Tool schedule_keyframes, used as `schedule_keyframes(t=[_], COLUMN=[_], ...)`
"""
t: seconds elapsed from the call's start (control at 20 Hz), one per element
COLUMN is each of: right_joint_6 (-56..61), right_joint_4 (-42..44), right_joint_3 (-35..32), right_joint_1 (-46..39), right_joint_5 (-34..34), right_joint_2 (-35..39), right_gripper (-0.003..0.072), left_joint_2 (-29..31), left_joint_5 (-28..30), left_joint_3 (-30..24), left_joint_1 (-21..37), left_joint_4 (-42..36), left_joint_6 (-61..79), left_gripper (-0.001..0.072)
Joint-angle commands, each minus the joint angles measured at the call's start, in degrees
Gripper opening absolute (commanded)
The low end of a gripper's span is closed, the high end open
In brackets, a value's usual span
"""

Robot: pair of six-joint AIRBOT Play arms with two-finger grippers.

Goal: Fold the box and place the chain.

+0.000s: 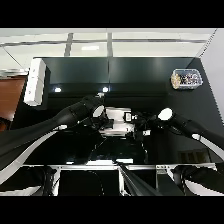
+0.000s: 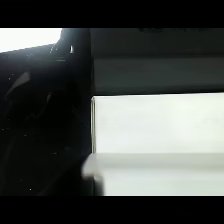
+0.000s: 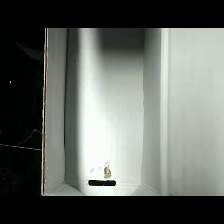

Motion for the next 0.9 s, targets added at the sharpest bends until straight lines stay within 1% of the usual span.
schedule_keyframes(t=[0.0, 0.15, 0.2, 0.25, 0.3, 0.4, 0.55, 0.65, 0.85], right_joint_6=[-0.11, -0.11, 0.00, 0.55, 2.38, 6.10, 8.59, 8.94, 8.90], right_joint_4=[-0.04, -0.07, 0.09, 0.26, 0.35, -2.56, -9.18, -10.80, -12.00], right_joint_3=[0.04, 0.04, 0.04, 0.04, 0.09, 0.09, 0.07, 0.07, 0.04], right_joint_1=[0.02, 0.04, 0.02, -0.02, -0.04, -0.48, -2.29, -4.00, -4.83], right_joint_5=[0.09, 2.01, 2.01, 2.01, 2.10, 3.63, 6.93, 8.68, 9.20], right_joint_2=[-0.02, -0.02, -0.02, 0.00, 0.26, 2.67, 8.57, 11.13, 10.99], right_gripper=[0.0068, 0.0069, 0.0206, 0.0616, 0.0712, 0.0712, 0.0711, 0.0711, 0.0711], left_joint_2=[0.00, 0.00, 0.00, 0.00, 0.00, 0.02, 0.02, 0.02, 0.02], left_joint_5=[0.63, 0.35, 0.37, 0.35, 0.35, 0.35, 0.39, 0.39, 0.39], left_joint_3=[0.07, 0.07, 0.07, 0.07, 0.07, 0.07, 0.07, 0.07, 0.07], left_joint_1=[-0.04, -0.04, -0.02, -0.02, -0.02, -0.02, -0.02, -0.04, -0.02], left_joint_4=[-0.35, -0.35, -0.35, -0.33, -0.35, -0.33, -0.31, -0.31, -0.09], left_joint_6=[0.11, 0.15, 0.15, 0.13, 0.13, 0.11, 0.09, 0.00, -1.29], left_gripper=[0.0025, 0.0026, 0.0026, 0.0025, 0.0025, 0.0025, 0.0026, 0.0025, 0.0026])
